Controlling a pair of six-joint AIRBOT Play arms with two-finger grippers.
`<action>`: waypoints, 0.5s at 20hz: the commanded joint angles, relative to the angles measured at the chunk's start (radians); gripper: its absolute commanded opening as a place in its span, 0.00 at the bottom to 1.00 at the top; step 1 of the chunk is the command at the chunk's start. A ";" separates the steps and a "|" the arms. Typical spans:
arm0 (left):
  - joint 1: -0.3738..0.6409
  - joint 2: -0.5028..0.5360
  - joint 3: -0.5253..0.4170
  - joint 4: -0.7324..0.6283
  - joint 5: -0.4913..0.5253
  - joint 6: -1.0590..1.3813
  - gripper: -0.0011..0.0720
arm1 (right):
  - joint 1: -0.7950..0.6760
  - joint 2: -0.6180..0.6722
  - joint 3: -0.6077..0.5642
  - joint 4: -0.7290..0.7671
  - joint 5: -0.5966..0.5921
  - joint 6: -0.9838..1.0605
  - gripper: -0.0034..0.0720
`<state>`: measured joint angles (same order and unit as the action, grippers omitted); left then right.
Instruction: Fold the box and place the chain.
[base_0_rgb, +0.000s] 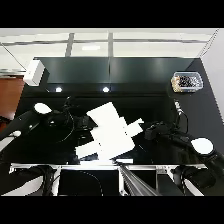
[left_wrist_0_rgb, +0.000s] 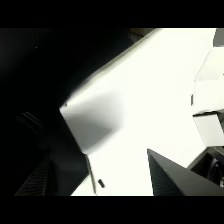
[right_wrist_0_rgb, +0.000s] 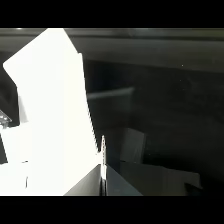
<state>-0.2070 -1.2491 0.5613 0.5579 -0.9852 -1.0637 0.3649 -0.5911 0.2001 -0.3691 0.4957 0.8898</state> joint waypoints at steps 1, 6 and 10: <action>0.014 -0.111 0.020 -0.192 -0.110 0.235 0.99 | 0.005 0.000 -0.002 0.000 -0.007 0.013 0.06; 0.012 -0.251 0.040 -0.233 -0.230 0.358 0.98 | 0.005 0.000 -0.002 0.002 -0.007 0.028 0.06; 0.011 -0.260 0.074 -0.196 -0.224 0.384 0.78 | 0.005 0.000 -0.002 0.002 -0.008 0.035 0.06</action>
<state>-0.1963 -1.4864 0.6140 0.3496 -1.1854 -0.7261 0.3695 -0.5911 0.1986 -0.3679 0.4877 0.9169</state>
